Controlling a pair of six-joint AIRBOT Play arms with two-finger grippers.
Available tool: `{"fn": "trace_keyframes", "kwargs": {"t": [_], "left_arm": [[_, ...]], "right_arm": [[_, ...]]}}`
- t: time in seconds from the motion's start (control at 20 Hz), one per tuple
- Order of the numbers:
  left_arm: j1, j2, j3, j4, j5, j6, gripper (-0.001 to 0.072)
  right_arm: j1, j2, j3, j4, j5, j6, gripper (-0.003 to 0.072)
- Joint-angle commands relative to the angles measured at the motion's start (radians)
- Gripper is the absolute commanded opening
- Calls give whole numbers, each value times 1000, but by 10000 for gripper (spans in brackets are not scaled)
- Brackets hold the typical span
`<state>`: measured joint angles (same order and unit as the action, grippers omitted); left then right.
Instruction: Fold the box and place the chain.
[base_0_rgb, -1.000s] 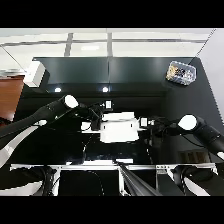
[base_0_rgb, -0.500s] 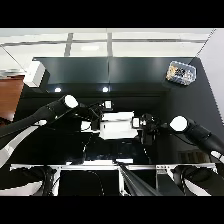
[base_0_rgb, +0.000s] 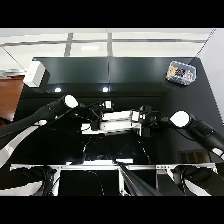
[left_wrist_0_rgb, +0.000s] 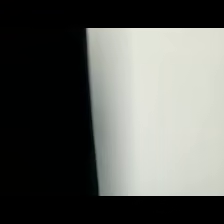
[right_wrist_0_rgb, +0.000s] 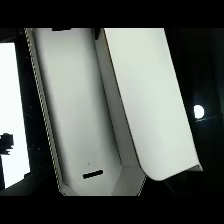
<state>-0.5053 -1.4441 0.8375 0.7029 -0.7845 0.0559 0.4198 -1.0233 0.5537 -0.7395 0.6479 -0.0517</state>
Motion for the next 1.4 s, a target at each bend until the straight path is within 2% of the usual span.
{"fn": "trace_keyframes", "kwargs": {"t": [0.0, 0.2, 0.35, 0.45, 0.8, 1.0, 1.35], "left_arm": [[0, 0, 0, 0, -2, 1, 25], [0, 0, 0, 0, -1, 1, 25], [0, 0, 0, 0, -2, 1, 25], [0, 0, 0, 0, -1, 1, 26], [-1, 0, 0, 0, -16, -64, 25], [-1, 0, 21, 23, -56, -93, 25], [0, 0, 24, 56, -57, -93, 25]], "right_arm": [[-29, 0, 5, 3, -27, -13, 713], [-71, -27, 5, 19, 10, -33, 713], [-71, -59, 5, 197, 64, -227, 714], [-71, -88, 5, 248, 90, -290, 713], [-71, -195, 5, 232, 134, -309, 713], [-71, -207, 5, 204, 134, -296, 713], [-71, -219, 5, 158, 122, -266, 712]]}}
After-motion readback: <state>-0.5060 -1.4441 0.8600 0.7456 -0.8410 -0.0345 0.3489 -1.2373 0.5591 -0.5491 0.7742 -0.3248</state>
